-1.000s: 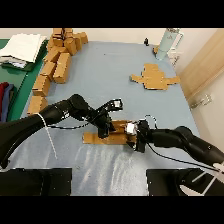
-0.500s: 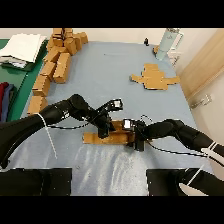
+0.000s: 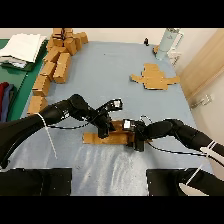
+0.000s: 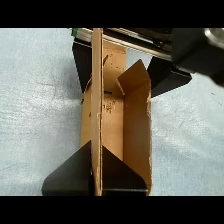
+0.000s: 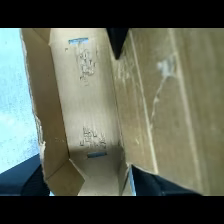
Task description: Fold the box.
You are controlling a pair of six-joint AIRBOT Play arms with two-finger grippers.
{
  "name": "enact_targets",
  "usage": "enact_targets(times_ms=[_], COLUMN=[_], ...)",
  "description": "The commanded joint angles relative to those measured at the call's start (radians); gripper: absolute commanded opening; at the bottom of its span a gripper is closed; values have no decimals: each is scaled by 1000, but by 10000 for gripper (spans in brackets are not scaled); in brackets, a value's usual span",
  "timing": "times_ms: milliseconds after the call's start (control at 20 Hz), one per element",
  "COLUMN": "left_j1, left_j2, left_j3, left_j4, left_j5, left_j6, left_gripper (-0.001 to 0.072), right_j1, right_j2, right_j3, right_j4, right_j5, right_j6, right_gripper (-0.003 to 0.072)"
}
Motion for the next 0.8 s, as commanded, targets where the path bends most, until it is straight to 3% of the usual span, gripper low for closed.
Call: enact_targets(times_ms=[0, 750], left_j1=[0, 0], left_j2=[0, 0], left_j3=[1, 1], left_j4=[0, 0], left_j5=[0, 0], left_j6=[0, 0], left_gripper=[14, 14], right_j1=[1, 2], right_j2=[-2, -39], right_j3=[1, 1], right_j4=[2, 8], right_j5=[6, 9], right_j6=[0, 0], right_gripper=[710, 697])
